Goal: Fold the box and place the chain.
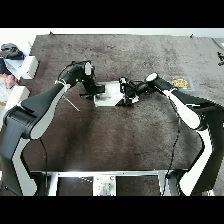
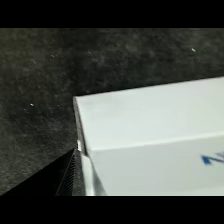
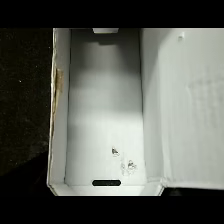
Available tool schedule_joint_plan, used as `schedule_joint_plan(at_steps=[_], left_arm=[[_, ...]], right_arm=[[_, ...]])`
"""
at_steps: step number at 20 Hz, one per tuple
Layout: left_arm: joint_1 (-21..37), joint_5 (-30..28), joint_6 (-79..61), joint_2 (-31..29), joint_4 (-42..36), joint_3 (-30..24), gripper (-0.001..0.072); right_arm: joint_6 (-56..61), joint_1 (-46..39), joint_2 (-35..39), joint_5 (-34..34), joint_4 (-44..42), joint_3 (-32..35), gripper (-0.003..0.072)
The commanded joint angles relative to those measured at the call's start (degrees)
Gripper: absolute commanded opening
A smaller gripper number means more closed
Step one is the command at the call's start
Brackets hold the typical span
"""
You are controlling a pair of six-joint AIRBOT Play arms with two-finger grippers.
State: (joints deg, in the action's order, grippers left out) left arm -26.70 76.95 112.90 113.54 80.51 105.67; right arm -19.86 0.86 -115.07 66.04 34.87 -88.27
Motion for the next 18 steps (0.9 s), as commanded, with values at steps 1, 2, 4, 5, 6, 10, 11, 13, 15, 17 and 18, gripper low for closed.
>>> schedule_joint_plan(at_steps=[1, 2, 4, 5, 6, 10, 11, 13, 15, 17, 18], left_arm=[[0.0, 0.4, 1.1, 1.0, 2.7, 1.0, 0.0283], [0.0, 0.1, 1.1, 1.1, 3.3, 1.0, 0.0283], [0.0, -0.3, 1.1, 1.1, 4.0, 1.0, 0.0283], [-0.3, -0.8, 1.2, 1.1, 5.3, 0.9, 0.0283], [-0.9, -1.4, 2.1, 1.1, 7.4, 1.0, 0.0283], [-3.5, -2.6, 5.7, 1.1, 13.0, 0.9, 0.0283], [-3.6, -2.6, 6.0, 1.1, 13.1, 0.9, 0.0283], [-3.6, -2.6, 7.1, 1.4, 13.1, 0.9, 0.0282], [-3.6, -2.4, 7.2, 2.1, 13.1, 0.9, 0.0202], [-4.0, -2.3, 8.2, 2.6, 13.2, 1.0, 0.0202], [-4.2, -2.4, 8.7, 2.6, 13.4, 1.0, 0.0202]], right_arm=[[0.0, 0.0, 0.0, 0.0, 0.0, 0.0, 0.0331], [0.0, 0.0, 0.0, 0.0, 0.0, 0.0, 0.0331], [0.0, 0.0, 0.0, 0.0, 0.0, 0.0, 0.0332], [0.0, 0.0, 0.0, 0.0, 0.0, 0.0, 0.0332], [0.0, 0.0, 0.0, 0.0, 0.0, 0.0, 0.0331], [0.0, 0.0, 0.0, 0.0, 0.0, 0.0, 0.0331], [0.0, 0.0, 0.0, 0.0, 0.0, 0.0, 0.0331], [0.0, 0.0, 0.0, 0.0, 0.0, 0.0, 0.0331], [0.0, 0.0, 0.0, 0.0, 0.0, 0.0, 0.0331], [0.0, 0.0, 0.0, 0.0, 0.0, 0.0, 0.0331], [0.0, 0.0, 0.0, 0.0, 0.0, 0.0, 0.0331]])
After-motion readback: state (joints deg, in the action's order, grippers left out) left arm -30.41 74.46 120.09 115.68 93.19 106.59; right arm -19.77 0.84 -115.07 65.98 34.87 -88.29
